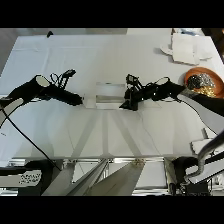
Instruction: Fold the box and place the chain.
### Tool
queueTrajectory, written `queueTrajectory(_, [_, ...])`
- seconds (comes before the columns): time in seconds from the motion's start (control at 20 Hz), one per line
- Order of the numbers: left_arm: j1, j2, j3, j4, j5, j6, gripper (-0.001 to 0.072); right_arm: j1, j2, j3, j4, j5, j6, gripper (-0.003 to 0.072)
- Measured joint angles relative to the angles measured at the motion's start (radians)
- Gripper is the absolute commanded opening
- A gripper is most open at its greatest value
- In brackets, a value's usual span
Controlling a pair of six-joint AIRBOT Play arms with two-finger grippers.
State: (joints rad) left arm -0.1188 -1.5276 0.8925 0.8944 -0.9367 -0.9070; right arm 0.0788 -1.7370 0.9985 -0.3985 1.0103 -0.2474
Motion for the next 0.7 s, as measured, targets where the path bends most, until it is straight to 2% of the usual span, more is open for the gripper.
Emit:
queueTrajectory(0.2, [-0.015,-0.017,0.0,-0.058,-0.004,-0.009,0.0004,0.0,0.0,0.0,0.0,0.0,0.0,0.0308])
queueTrajectory(0.35, [-0.02,-0.023,-0.003,-0.081,-0.056,0.002,0.0004,0.0,0.0,0.0,0.0,0.0,0.0,0.0308])
queueTrajectory(0.7, [-0.019,-0.017,-0.002,-0.13,-0.098,0.037,0.0007,0.0,0.0,0.0,0.0,0.0,0.0,0.0308])
